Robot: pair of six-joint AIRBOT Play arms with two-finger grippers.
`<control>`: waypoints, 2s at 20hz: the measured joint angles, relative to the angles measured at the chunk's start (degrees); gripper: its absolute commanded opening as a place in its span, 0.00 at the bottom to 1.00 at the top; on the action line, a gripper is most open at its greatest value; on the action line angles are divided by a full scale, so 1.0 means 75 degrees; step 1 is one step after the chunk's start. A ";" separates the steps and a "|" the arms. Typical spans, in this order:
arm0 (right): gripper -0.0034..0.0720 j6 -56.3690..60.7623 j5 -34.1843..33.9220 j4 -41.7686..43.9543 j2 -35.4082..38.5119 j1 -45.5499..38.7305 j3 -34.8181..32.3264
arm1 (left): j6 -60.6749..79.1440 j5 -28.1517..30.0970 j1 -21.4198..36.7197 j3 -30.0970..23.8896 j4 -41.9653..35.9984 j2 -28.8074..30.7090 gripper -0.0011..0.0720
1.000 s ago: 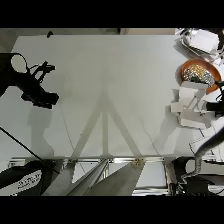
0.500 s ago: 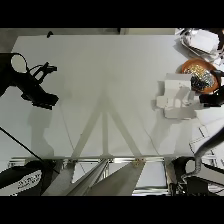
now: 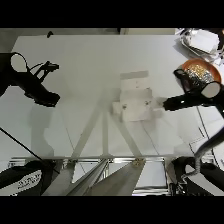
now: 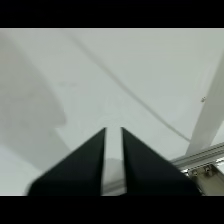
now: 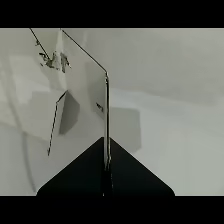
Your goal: Fold the box and place the chain.
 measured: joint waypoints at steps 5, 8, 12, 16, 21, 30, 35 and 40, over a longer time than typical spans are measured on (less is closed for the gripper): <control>0.06 0.0527 -0.0997 0.0294 0.0085 0.1859 -0.0271 | 0.2489 0.0600 -0.0003 0.0000 -0.2346 -0.0140 0.41; 0.06 0.0793 -0.1259 0.0350 0.0096 0.2343 -0.0315 | 0.3780 0.0874 -0.0015 0.0000 -0.3745 -0.0452 0.40; 0.06 0.0941 -0.1364 0.0393 0.0102 0.2556 -0.0332 | 0.4899 0.1163 -0.0166 0.0000 -0.4803 -0.1102 0.96; 0.06 0.0973 -0.1390 0.0504 0.0102 0.2611 -0.0338 | 0.5371 0.1699 -0.0405 0.0000 -0.5167 -0.1964 0.96; 0.06 0.0991 -0.1393 0.0560 0.0102 0.2626 -0.0338 | 0.5898 0.1979 -0.0589 0.0000 -0.5709 -0.2940 0.77; 0.20 0.1000 -0.1107 0.0667 0.0105 0.2626 -0.0332 | 0.7268 0.2326 -0.0970 0.0000 -0.6776 -0.3381 0.02; 0.54 0.0997 0.0015 0.0615 0.0198 0.2629 -0.0096 | 0.8046 0.2145 -0.1070 0.0000 -0.6531 -0.3223 0.02; 0.54 0.0997 0.1008 0.0315 0.0670 0.2629 0.0221 | 0.9291 0.1985 -0.1475 0.0000 -0.5998 -0.3144 0.02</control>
